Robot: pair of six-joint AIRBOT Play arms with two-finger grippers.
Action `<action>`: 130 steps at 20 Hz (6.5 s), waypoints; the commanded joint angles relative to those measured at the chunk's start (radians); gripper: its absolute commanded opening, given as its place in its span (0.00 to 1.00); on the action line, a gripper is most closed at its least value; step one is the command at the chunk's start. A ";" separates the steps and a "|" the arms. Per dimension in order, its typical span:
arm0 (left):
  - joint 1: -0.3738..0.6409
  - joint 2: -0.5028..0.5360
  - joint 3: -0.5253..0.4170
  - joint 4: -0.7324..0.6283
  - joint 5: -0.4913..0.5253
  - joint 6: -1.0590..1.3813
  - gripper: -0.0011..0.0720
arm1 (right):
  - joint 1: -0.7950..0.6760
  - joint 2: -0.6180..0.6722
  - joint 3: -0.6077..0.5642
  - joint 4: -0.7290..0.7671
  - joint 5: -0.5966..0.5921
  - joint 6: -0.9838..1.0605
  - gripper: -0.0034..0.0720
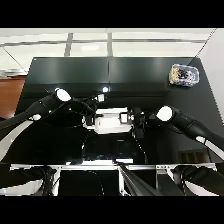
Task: Fold the box and place the chain.
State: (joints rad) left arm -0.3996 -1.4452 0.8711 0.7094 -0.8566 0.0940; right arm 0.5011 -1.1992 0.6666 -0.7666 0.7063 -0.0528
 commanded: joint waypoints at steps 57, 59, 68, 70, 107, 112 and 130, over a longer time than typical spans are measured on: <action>0.000 -0.001 0.001 0.000 -0.012 0.000 0.05 | -0.052 -0.179 0.008 0.172 -0.041 -0.164 0.99; 0.000 -0.001 0.001 0.000 -0.012 0.000 0.05 | -0.052 -0.179 0.008 0.172 -0.041 -0.164 0.86; 0.021 0.113 0.080 0.301 -0.088 -0.350 0.99 | -0.052 -0.179 0.008 0.171 -0.041 -0.164 0.68; 0.043 0.192 0.089 0.465 -0.182 -0.507 0.99 | -0.052 -0.179 0.008 0.171 -0.041 -0.165 0.68; 0.129 0.049 0.126 0.169 -0.116 -0.896 0.05 | -0.052 -0.179 0.008 0.172 -0.042 -0.164 0.28; 0.205 0.270 0.000 0.156 -0.132 -0.787 0.05 | -0.052 -0.179 0.008 0.172 -0.042 -0.164 0.28; 0.030 0.180 -0.166 0.100 0.012 -0.014 0.94 | -0.052 -0.179 0.008 0.172 -0.042 -0.164 0.28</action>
State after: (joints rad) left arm -0.3637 -1.2331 0.7067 0.9085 -0.8547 0.0471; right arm 0.4480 -1.3773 0.6746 -0.5949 0.6647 -0.2176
